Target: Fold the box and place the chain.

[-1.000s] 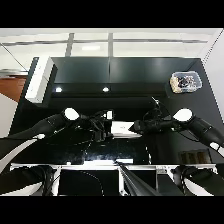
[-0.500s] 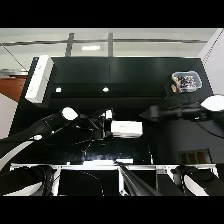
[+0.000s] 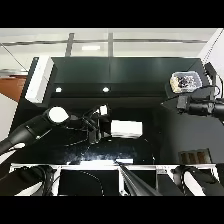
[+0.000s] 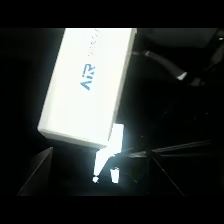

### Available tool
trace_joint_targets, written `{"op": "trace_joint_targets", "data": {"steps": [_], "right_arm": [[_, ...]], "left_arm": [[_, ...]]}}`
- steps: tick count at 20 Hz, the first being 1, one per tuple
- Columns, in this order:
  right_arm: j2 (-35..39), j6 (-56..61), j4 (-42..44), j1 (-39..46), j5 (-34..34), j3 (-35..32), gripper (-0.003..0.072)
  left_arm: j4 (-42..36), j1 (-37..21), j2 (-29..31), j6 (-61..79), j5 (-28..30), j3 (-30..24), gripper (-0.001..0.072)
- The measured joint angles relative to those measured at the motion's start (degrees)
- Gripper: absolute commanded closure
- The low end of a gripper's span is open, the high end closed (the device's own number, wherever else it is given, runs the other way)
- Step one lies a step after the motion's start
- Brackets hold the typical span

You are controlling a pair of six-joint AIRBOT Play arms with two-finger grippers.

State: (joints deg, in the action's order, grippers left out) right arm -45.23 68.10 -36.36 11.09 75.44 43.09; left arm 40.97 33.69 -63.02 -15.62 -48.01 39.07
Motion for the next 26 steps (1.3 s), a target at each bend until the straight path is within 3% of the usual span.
{"op": "trace_joint_targets", "data": {"steps": [5,14,26], "right_arm": [[0.3,-0.3,-3.4,0.7,-2.0,0.1,0.0643],[0.3,-0.4,-5.3,0.9,-3.5,0.1,0.0643],[0.3,-1.0,-7.3,0.9,-3.7,0.1,0.0643]], "left_arm": [[3.9,0.3,-1.2,-8.0,-4.6,6.5,-0.0005],[5.3,8.9,-18.3,1.9,-1.1,19.8,0.0000],[5.3,10.5,-23.3,0.1,-0.4,22.6,0.0001]]}}
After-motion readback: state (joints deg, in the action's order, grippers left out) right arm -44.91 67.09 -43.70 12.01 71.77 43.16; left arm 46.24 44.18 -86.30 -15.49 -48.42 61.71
